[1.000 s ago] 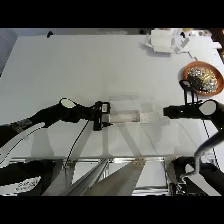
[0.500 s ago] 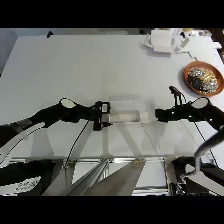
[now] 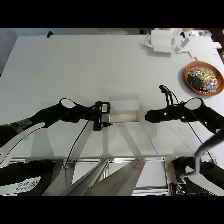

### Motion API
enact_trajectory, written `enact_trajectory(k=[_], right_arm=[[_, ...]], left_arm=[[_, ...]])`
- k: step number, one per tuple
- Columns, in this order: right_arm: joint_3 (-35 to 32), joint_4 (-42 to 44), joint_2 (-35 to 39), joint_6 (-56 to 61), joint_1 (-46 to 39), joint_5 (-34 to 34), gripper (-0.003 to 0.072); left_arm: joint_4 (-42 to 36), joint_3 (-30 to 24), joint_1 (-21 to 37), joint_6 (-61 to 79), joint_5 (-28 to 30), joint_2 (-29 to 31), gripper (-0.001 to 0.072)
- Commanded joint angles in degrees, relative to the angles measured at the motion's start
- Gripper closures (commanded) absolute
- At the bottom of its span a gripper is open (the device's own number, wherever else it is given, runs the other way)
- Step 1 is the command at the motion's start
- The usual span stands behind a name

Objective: Fold the box and place the chain.

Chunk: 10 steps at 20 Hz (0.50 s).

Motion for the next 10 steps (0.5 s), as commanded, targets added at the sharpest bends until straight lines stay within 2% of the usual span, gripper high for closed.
enact_trajectory(k=[1, 2, 7, 10], right_arm=[[0.0, -0.07, 3.72, 1.31, 1.31, -0.96, 0.0542], [0.0, -0.07, 4.66, 1.57, 1.31, -0.85, 0.0502], [0.0, 0.33, 6.4, 2.34, 1.31, 1.07, 0.0476], [0.0, 0.37, 6.4, 3.19, 1.31, 1.01, 0.0345]], left_arm=[[0.02, 0.02, 0.0, 0.0, 0.0, 0.02, 0.0597], [0.02, 0.02, 0.0, 0.0, 0.0, 0.02, 0.0597], [0.02, 0.02, 0.0, 0.02, 0.0, 0.02, 0.0597], [0.02, 0.02, 0.0, 0.0, 0.0, 0.02, 0.0597]])
